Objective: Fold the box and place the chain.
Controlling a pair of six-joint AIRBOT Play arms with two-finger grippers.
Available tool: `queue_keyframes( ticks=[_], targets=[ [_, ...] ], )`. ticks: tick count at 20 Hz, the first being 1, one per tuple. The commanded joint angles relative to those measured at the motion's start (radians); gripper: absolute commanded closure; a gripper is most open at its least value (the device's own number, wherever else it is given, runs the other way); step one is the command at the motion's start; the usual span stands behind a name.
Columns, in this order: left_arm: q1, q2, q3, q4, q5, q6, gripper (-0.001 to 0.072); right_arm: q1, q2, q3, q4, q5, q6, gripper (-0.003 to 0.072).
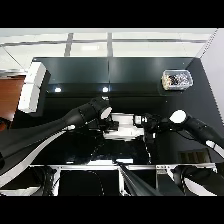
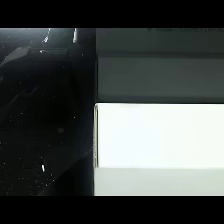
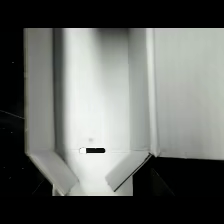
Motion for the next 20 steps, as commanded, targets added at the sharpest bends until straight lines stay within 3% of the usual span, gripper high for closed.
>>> queue_keyframes(
  ticks=[1, 11, 12, 13, 14, 15, 16, 20],
  targets=[
    [0.0, 0.0, 0.0, 0.003, 0.006, -0.001, 0.0685, -0.002, 0.084, 0.002, -0.05, 0.027, 0.033, -0.0016],
    [0.0, 0.0, 0.0, 0.003, 0.005, -0.001, 0.0684, -0.003, 0.065, -0.003, -0.047, 0.013, 0.054, 0.0011],
    [0.0, 0.0, 0.0, 0.003, 0.005, -0.001, 0.0685, 0.002, 0.064, -0.003, -0.045, 0.019, 0.053, 0.0267],
    [0.0, 0.0, 0.0, 0.003, 0.005, -0.001, 0.0684, 0.01, 0.064, -0.003, -0.034, 0.021, 0.052, 0.0354],
    [0.0, 0.0, 0.0, 0.003, 0.006, -0.001, 0.0684, 0.02, 0.064, -0.003, -0.032, 0.013, 0.052, 0.0356],
    [0.0, 0.0, 0.0, 0.003, 0.006, -0.001, 0.0685, 0.032, 0.064, -0.003, -0.031, 0.001, 0.052, 0.0425],
    [0.0, 0.0, 0.0, 0.003, 0.006, -0.001, 0.0685, 0.045, 0.063, -0.003, -0.031, -0.009, 0.052, 0.0541],
    [0.0, 0.0, 0.0, 0.003, 0.007, -0.001, 0.0685, 0.084, 0.049, -0.003, 0.054, -0.061, 0.052, 0.0561]
  ],
)
